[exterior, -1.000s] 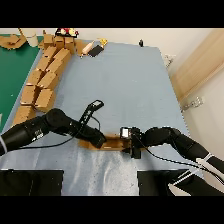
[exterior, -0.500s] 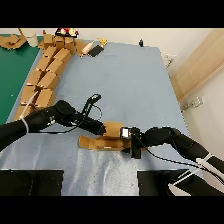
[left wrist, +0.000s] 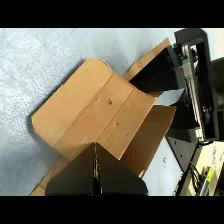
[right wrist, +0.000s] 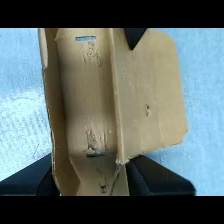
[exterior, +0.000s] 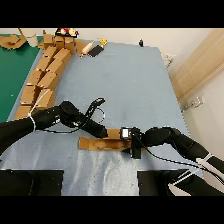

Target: Fold the box.

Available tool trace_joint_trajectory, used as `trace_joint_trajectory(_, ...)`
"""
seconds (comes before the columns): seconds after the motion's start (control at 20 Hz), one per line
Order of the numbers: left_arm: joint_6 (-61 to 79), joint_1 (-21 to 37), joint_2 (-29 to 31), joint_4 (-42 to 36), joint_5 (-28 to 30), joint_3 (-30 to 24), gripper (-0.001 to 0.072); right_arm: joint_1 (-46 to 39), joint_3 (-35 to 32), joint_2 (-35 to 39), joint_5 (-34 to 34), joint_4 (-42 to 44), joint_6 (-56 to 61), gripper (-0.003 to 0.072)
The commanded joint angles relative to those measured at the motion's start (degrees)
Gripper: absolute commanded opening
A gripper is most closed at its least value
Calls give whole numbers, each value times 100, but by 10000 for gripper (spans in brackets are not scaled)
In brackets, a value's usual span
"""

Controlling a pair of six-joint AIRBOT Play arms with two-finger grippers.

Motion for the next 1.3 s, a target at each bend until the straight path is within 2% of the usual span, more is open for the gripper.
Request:
trace_joint_trajectory(0.0,184,282,81,0,-271,4,10,-2,7,4,2,0,4,502)
trace_joint_trajectory(0.2,1591,1414,555,-669,-999,4,10,-2,7,4,2,0,7,502)
trace_joint_trajectory(0.3,2028,1867,879,-236,-1119,4,9,-2,7,4,2,0,7,502)
trace_joint_trajectory(0.4,2024,1934,1233,597,-1318,-11,9,-2,7,4,2,0,7,502)
trace_joint_trajectory(0.5,2149,1637,1668,966,-1425,-170,9,-2,7,4,2,0,4,502)
trace_joint_trajectory(0.55,2297,1375,1886,1198,-1285,-289,8,-2,7,4,2,0,7,502)
trace_joint_trajectory(0.7,2876,372,2422,2046,-289,-831,10,-2,7,4,2,0,7,502)
trace_joint_trajectory(0.8,3239,-164,2439,2291,-111,-1036,14,-2,7,4,4,0,4,502)
trace_joint_trajectory(0.85,3239,-389,2378,2297,-109,-1084,200,-2,7,4,2,0,4,502)
trace_joint_trajectory(0.9,3235,-570,2286,2291,-96,-1084,583,-2,7,4,4,0,4,502)
trace_joint_trajectory(0.95,3233,-697,2208,2297,-83,-1084,657,-2,7,2,4,0,7,502)
trace_joint_trajectory(1.25,3244,-828,1917,2140,160,-1078,658,-2,7,2,2,2,7,502)
